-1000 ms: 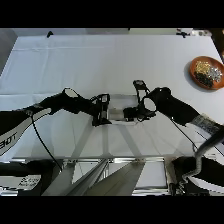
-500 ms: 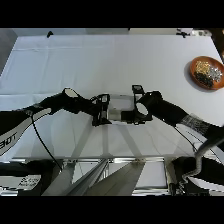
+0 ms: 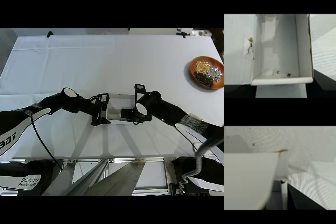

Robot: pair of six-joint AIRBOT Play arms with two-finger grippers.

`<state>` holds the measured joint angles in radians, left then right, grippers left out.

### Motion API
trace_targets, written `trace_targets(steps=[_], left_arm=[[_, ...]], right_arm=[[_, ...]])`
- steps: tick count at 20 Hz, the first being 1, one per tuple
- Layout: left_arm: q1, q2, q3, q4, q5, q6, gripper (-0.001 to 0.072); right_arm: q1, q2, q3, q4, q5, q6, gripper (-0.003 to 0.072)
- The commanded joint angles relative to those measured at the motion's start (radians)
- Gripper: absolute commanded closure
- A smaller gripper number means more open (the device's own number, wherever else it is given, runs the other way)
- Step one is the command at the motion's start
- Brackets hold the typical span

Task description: Fold the box and place the chain.

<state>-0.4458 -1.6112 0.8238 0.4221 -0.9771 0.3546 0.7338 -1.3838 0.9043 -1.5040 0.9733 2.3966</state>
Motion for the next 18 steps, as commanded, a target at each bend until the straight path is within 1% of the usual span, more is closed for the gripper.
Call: trace_targets(steps=[1, 3, 4, 5, 6, 7, 10, 11, 12, 13, 14, 15, 16, 18], left_arm=[[-0.001, -0.001, 0.001, 0.001, 0.001, 0.004, 0.0365], [0.0, -0.001, 0.001, 0.001, 0.001, 0.004, 0.0365], [-0.001, -0.001, 0.001, 0.001, 0.001, 0.004, 0.0365], [-0.001, -0.001, 0.001, 0.001, 0.001, 0.004, 0.0365], [0.0, -0.001, 0.001, 0.002, 0.001, 0.003, 0.0365], [0.0, -0.001, 0.001, 0.001, 0.001, 0.004, 0.0365], [-0.001, -0.001, 0.001, 0.001, 0.001, 0.004, 0.0365], [0.0, -0.001, 0.001, 0.001, 0.001, 0.004, 0.0365], [-0.001, -0.001, 0.001, 0.001, 0.001, 0.003, 0.0365], [-0.001, -0.001, 0.001, 0.002, 0.001, 0.004, 0.0365], [-0.001, -0.001, 0.001, 0.001, 0.001, 0.004, 0.0365], [0.0, -0.001, 0.001, 0.001, 0.001, 0.003, 0.0365], [0.0, -0.001, 0.001, 0.001, 0.001, 0.004, 0.0365], [0.0, 0.0, 0.001, 0.002, -0.001, 0.003, 0.0365]], right_arm=[[0.0, 0.001, 0.001, -0.005, -0.019, 0.014, 0.0447], [0.0, 0.0, 0.001, -0.012, -0.02, 0.017, 0.045], [0.0, -0.003, 0.001, -0.019, -0.017, 0.036, 0.0483], [0.0, -0.009, 0.001, -0.02, -0.01, 0.041, 0.0607], [0.0, -0.016, 0.001, -0.02, 0.002, 0.041, 0.0659], [0.0, -0.024, 0.001, -0.025, 0.02, 0.041, 0.0675], [0.0, -0.029, 0.001, -0.081, 0.084, 0.095, 0.0676], [0.0, -0.029, 0.001, -0.086, 0.086, 0.093, 0.0674], [0.0, -0.029, 0.001, -0.085, 0.082, 0.093, 0.0581], [0.0, -0.029, 0.001, -0.085, 0.077, 0.093, 0.0326], [0.0, -0.029, 0.001, -0.085, 0.069, 0.093, 0.021], [0.0, -0.029, 0.001, -0.085, 0.057, 0.093, 0.0229], [0.0, -0.029, 0.001, -0.085, 0.047, 0.093, 0.0326], [0.0, -0.029, 0.001, -0.085, 0.027, 0.093, 0.0555]])
